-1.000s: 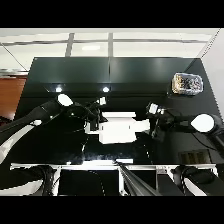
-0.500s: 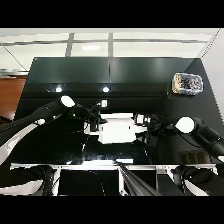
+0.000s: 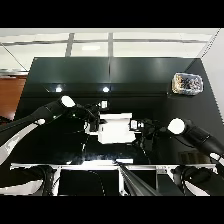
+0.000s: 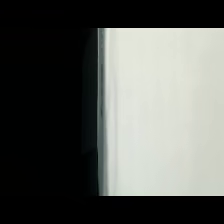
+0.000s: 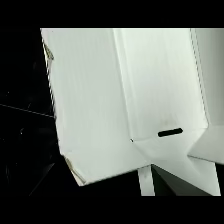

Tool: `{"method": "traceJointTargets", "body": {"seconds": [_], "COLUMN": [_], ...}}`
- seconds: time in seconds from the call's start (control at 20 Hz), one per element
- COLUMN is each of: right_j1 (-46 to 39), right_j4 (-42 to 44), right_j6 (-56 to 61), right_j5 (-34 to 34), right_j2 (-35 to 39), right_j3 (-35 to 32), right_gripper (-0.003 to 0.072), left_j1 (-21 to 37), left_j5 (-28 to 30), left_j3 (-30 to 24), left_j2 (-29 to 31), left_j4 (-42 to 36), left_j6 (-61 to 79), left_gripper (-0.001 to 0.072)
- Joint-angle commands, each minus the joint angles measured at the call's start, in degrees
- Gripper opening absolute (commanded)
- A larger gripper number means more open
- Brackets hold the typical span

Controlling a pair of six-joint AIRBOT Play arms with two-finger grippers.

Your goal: Fold the box and place the chain.

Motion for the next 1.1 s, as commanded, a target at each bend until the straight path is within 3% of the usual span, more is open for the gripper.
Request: {"method": "traceJointTargets", "body": {"seconds": [0.0, 0.1, 0.45, 1.05], "right_j1": [4.3, 5.5, 1.0, -3.3], "right_j4": [2.4, 3.3, 2.9, 7.3], "right_j6": [-0.9, -0.8, -1.6, -4.5], "right_j5": [-7.2, -10.0, -7.6, -8.0], "right_j2": [-1.7, -1.7, -0.3, -2.4], "right_j3": [-0.7, -0.3, 6.3, 6.5], "right_gripper": [0.0700, 0.0700, 0.0700, 0.0700], "left_j1": [0.0, 0.0, 0.0, 0.0], "left_j5": [0.0, 0.0, -0.3, -0.7], "left_j3": [0.0, 0.0, 0.0, 0.0], "left_j2": [0.0, 0.0, 0.0, 0.0], "left_j4": [0.1, 0.1, 0.0, 0.0], "left_j6": [0.0, 0.0, -0.1, -0.1], "left_gripper": [0.0026, 0.0027, 0.0027, 0.0027]}}
